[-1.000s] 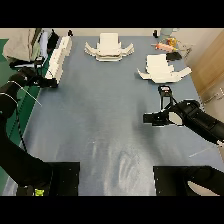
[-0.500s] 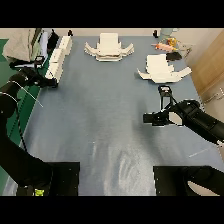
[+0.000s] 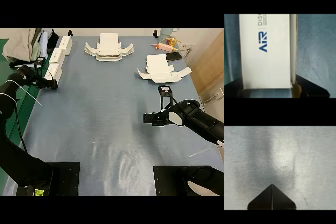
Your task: Fold the box.
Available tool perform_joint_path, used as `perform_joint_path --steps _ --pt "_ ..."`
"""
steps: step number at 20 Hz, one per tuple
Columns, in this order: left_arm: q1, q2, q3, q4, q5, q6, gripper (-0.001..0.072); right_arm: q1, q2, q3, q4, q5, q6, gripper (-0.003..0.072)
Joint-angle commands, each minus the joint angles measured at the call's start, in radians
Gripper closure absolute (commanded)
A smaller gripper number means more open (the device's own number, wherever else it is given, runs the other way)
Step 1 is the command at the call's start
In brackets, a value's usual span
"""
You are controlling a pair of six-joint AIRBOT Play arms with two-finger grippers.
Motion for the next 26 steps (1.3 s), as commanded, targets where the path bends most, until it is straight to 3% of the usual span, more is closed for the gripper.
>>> perform_joint_path --steps 1,4,9,11,12,13,14,17,23,26 --pt "0.021 0.048 0.033 0.153 -0.247 -0.054 0.0019 0.0 0.0 0.001 -0.003 0.0 0.0 0.0678" --pt "0.026 0.103 0.095 0.179 -0.435 -0.055 0.0019 0.0 0.0 0.001 -0.003 0.0 -0.001 0.0678" --pt "0.011 0.144 0.129 0.119 -0.506 -0.078 0.002 0.0 0.0 0.001 -0.003 0.0 -0.012 0.0678" --pt "0.0 0.145 0.129 0.115 -0.589 -0.143 0.0042 0.0 0.0 0.001 -0.002 0.001 -0.012 0.0679" --pt "0.0 0.148 0.129 0.12 -0.666 -0.175 0.0285 0.0 0.0 0.001 0.009 0.001 -0.012 0.0678" --pt "0.001 0.151 0.129 0.117 -0.752 -0.188 0.0638 0.0 -0.001 0.001 0.018 0.0 -0.012 0.0679" --pt "-0.002 0.153 0.13 0.106 -0.821 -0.206 0.0693 0.0 -0.002 0.002 0.024 -0.001 -0.012 0.0679" --pt "-0.048 0.191 0.131 -0.027 -0.877 -0.235 0.0696 0.0 -0.043 0.05 0.038 -0.001 -0.086 0.0679" --pt "-0.372 0.326 0.13 -0.037 -0.726 -0.301 0.0696 0.0 -0.293 0.324 0.168 0.079 -0.254 0.0679" --pt "-0.541 0.37 0.061 -0.031 -0.638 -0.346 0.0696 0.0 -0.439 0.492 0.202 0.17 -0.307 0.0679"
